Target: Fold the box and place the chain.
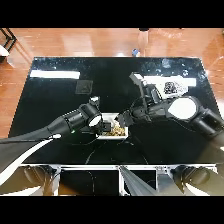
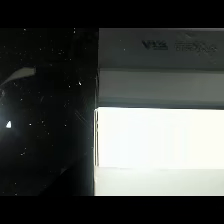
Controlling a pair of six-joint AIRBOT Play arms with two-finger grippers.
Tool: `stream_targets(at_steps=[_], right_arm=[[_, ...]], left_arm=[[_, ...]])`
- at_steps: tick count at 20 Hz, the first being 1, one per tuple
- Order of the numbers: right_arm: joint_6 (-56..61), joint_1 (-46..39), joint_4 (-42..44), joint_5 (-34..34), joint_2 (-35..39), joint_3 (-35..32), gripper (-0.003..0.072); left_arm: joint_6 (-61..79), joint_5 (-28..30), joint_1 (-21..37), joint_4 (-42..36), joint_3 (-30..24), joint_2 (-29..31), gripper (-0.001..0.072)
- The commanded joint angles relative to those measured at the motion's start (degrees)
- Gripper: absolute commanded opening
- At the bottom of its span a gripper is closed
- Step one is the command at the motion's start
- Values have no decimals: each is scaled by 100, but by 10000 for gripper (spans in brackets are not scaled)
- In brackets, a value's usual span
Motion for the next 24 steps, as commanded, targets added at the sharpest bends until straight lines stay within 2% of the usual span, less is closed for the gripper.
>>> stream_targets(at_steps=[1, 2, 3, 4, 5, 8, 12, 15, 19, 20, 21, 22, 23, 24], right_arm=[[109, 33, -184, 175, -238, -15, 19], [164, 33, -282, 247, -238, -15, 26], [219, 28, -391, 308, -238, -15, 290], [245, -9, -455, 382, -238, -13, 600], [245, -125, -444, 595, -216, 7, 673], [103, -879, -566, 1486, 195, 116, 672], [101, -2173, -1578, 2273, 1016, 111, 673], [26, -2739, -1733, 2529, 1287, 109, 672], [24, -2752, -1668, 2446, 1303, 109, 672], [24, -2754, -1672, 2424, 1303, 109, 673], [24, -2754, -1674, 2402, 1303, 109, 672], [24, -2754, -1676, 2396, 1303, 109, 672], [24, -2754, -1679, 2393, 1303, 109, 673], [22, -2754, -1687, 2389, 1303, 109, 673]], left_arm=[[0, 4, 0, 2, -2, 2, 21], [2, 4, 0, 0, -2, 2, 21], [0, 4, 0, 0, 0, 2, 20], [0, 4, 0, 0, 0, 2, 20], [0, 11, 0, 2, 0, 2, 20], [2, 17, 13, 9, 0, 31, 20], [494, 155, 87, -20, 11, 52, 20], [691, 284, 142, -17, 11, 50, 20], [682, 326, 153, -20, 11, 50, 24], [632, 299, 153, -20, 15, 52, 134], [595, 264, 153, -22, 31, 57, 396], [597, 208, 153, -24, 59, 74, 601], [599, 101, 149, -26, 107, 118, 636], [610, 22, 142, -26, 157, 197, 636]])
